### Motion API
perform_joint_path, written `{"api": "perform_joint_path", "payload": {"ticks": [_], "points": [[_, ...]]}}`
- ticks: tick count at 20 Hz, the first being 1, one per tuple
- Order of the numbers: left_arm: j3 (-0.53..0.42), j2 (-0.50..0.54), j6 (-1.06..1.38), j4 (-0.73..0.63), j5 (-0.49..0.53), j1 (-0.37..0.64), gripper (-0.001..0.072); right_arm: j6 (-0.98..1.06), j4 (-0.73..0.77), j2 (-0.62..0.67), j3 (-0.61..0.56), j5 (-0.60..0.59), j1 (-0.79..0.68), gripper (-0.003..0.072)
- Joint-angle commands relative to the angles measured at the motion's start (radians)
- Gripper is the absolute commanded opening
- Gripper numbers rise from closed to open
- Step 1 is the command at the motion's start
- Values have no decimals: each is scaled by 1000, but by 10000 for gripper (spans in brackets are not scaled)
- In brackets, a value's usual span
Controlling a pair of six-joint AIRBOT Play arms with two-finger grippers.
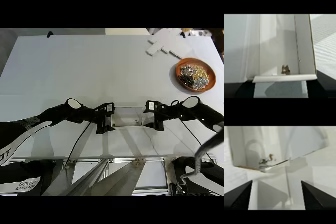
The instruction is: Fold the box and place the chain.
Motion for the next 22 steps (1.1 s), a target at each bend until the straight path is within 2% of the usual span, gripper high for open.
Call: {"api": "perform_joint_path", "payload": {"ticks": [1, 3, 5, 6, 10, 12, 15, 19, 22], "points": [[0, 1, -2, -1, 5, 1, 134, 125, -69, 55, 1, 80, -26, 531], [0, 1, -2, -1, 5, 1, 134, 122, -39, 90, 1, 95, -25, 388], [0, 1, -2, -2, 5, 1, 134, 121, 33, 137, 1, 111, -25, 106], [0, 1, -2, -1, 5, 1, 134, 96, 87, 153, 1, 119, -21, 18], [0, 1, -2, -1, 5, 1, 134, -9, 280, 158, 1, 111, 93, 16], [0, 1, -2, -1, 5, 1, 134, -73, 363, 158, 1, 57, 164, 15], [0, 1, -2, -1, 5, 1, 134, -113, 494, 157, 1, -58, 198, 14], [0, 1, -2, -1, 5, 1, 134, -154, 579, 141, 1, -237, 198, 15], [0, 1, -2, -1, 5, 1, 134, -154, 577, 59, 1, -303, 198, 15]]}}
